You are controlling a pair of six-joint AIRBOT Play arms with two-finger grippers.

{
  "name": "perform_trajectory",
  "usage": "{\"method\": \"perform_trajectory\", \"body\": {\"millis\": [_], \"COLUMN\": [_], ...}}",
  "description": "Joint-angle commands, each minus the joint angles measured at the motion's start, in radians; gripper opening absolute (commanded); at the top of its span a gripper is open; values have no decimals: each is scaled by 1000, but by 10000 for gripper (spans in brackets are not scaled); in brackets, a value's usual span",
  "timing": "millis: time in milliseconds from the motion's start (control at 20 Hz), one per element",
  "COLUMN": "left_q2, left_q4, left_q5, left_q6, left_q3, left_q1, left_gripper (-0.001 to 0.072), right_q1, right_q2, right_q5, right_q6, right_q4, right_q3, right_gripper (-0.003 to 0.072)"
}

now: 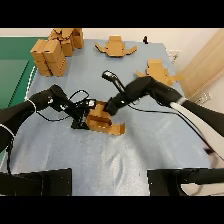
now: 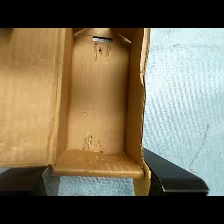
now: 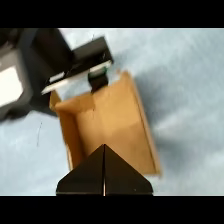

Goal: Fold the box.

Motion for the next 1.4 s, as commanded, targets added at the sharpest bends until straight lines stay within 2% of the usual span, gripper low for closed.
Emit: {"method": "perform_trajectory", "body": {"millis": [0, 100, 150, 200, 250, 350, 450, 550, 600, 1000, 1100, 1350], "left_q2": [0, 0, 0, 0, 0, 0, 0, 0, 0, 0, 0, 0], "left_q4": [0, 0, 0, 0, 0, 0, 0, 0, 0, 0, 0, 0], "left_q5": [0, 0, 0, 0, 0, 0, 0, 0, 0, 0, 0, 0], "left_q6": [0, 0, 0, 0, 0, 0, 0, 0, 0, 0, 0, 0], "left_q3": [0, 0, 0, 0, 1, 1, 1, 1, 1, 1, 1, 1], "left_q1": [1, 1, 1, 1, 1, 1, 1, 1, 1, 1, 1, 1], "left_gripper": [113, 113, 113, 114, 114, 114, 113, 113, 114, 113, 113, 113], "right_q1": [-5, -6, -6, -6, -6, 5, 44, 83, 99, 156, 156, 156], "right_q2": [243, 309, 313, 306, 294, 264, 223, 183, 166, 132, 127, 87], "right_q5": [102, 115, 114, 118, 135, 173, 238, 307, 335, 447, 461, 460], "right_q6": [15, 14, 7, -10, -48, -166, -240, -244, -245, -244, -244, -244], "right_q4": [-100, -179, -218, -243, -249, -227, -221, -211, -196, -133, -112, -83], "right_q3": [-251, -353, -375, -380, -380, -380, -380, -380, -379, -367, -367, -367], "right_gripper": [7, 9, 82, 358, 468, 467, 435, 258, 225, 216, 82, 76]}}
